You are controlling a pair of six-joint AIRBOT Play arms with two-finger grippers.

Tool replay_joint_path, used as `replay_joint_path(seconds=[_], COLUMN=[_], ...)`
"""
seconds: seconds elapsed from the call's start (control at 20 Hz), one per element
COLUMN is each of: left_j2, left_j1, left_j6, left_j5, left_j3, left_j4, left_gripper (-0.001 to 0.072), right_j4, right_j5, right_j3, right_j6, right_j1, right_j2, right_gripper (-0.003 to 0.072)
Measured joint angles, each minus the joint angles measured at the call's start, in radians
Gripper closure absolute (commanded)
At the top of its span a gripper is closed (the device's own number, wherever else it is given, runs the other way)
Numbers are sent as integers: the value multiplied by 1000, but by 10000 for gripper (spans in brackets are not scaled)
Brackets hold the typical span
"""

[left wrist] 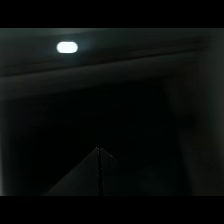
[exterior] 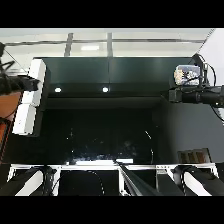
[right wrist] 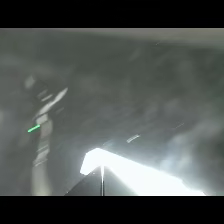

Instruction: Fold the box and place the chain.

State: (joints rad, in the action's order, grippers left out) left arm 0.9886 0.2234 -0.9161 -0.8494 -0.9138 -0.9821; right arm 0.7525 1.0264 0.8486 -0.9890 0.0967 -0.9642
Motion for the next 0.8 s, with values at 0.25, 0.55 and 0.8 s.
replay_joint_path(seconds=[0.25, 0.55, 0.8], left_j2=[-106, -167, -175], left_j1=[-146, -184, -189], left_j6=[-21, -27, -27], left_j5=[126, 267, 288], left_j3=[189, 332, 352], left_j4=[40, 51, 52], left_gripper=[683, 682, 682], right_j4=[190, 317, 341], right_j5=[-323, -496, -526], right_j3=[-118, -209, -222], right_j6=[-43, -95, -105], right_j1=[-110, -140, -144], right_j2=[66, 83, 85], right_gripper=[673, 672, 672])
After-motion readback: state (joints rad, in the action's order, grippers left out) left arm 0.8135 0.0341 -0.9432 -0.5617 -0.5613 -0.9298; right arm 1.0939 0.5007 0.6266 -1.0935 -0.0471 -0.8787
